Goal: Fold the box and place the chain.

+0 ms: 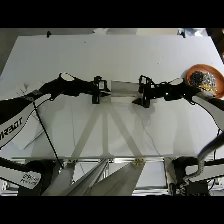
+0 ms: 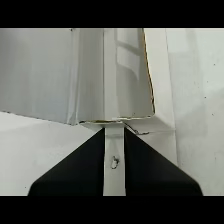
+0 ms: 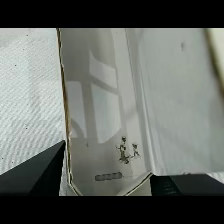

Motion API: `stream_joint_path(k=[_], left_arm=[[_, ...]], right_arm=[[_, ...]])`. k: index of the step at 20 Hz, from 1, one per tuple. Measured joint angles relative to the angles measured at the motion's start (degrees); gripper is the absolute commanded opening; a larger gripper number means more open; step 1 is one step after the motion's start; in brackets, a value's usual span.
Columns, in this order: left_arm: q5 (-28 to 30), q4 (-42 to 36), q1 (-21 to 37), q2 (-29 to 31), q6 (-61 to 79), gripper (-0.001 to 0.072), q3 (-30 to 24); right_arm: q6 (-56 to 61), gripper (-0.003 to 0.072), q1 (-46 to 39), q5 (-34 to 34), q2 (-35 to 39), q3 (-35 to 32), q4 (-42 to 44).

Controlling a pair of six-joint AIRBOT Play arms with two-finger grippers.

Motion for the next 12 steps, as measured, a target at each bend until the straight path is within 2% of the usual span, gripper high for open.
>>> stream_joint_path(k=[12], left_arm=[[-2.51, -2.93, -0.09, -0.98, 1.40, 0.0144, 0.00]], right_arm=[[-0.09, 0.0435, -0.02, 0.00, 0.00, 0.00, -0.07]])
